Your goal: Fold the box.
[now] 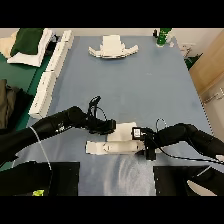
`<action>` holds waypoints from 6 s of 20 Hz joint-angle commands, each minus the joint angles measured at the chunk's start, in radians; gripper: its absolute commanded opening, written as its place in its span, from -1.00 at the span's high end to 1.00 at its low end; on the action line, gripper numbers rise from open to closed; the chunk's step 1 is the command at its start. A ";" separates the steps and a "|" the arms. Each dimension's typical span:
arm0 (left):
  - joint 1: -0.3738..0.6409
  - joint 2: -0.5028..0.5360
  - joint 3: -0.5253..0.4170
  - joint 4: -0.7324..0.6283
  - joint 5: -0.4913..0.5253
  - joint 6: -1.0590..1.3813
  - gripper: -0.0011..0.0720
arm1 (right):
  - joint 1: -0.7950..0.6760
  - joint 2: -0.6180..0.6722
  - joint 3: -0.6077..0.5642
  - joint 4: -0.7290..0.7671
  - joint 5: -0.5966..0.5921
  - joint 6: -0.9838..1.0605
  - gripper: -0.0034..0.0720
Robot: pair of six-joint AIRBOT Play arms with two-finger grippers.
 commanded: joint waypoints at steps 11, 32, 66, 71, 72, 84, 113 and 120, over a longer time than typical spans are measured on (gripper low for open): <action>0.010 0.098 0.024 0.141 -0.081 0.129 0.94 | 0.001 0.001 0.001 -0.002 0.000 -0.002 -0.45; 0.089 0.541 -0.179 0.163 -0.233 1.229 -0.95 | 0.001 0.001 0.001 -0.002 0.000 -0.002 -0.45; -0.092 0.184 -0.257 -0.222 0.062 1.615 -0.70 | 0.001 0.001 0.001 -0.002 0.000 -0.002 -0.45; -0.068 0.238 -0.257 -0.077 0.043 1.352 0.93 | 0.001 0.001 0.001 -0.002 -0.001 -0.002 -0.45; -0.051 0.273 -0.257 0.033 0.010 1.197 0.93 | 0.001 0.001 0.001 -0.002 0.000 -0.002 -0.45; 0.345 0.675 -0.282 0.517 -0.382 -0.116 0.93 | 0.001 0.001 0.001 -0.002 0.000 -0.002 -0.45; 0.053 0.449 -0.314 0.022 -0.029 0.062 0.25 | 0.001 0.001 0.001 -0.002 -0.001 -0.002 -0.45; 0.053 0.447 -0.314 -0.016 -0.014 0.044 -0.33 | 0.001 0.001 0.001 -0.002 -0.001 -0.002 -0.45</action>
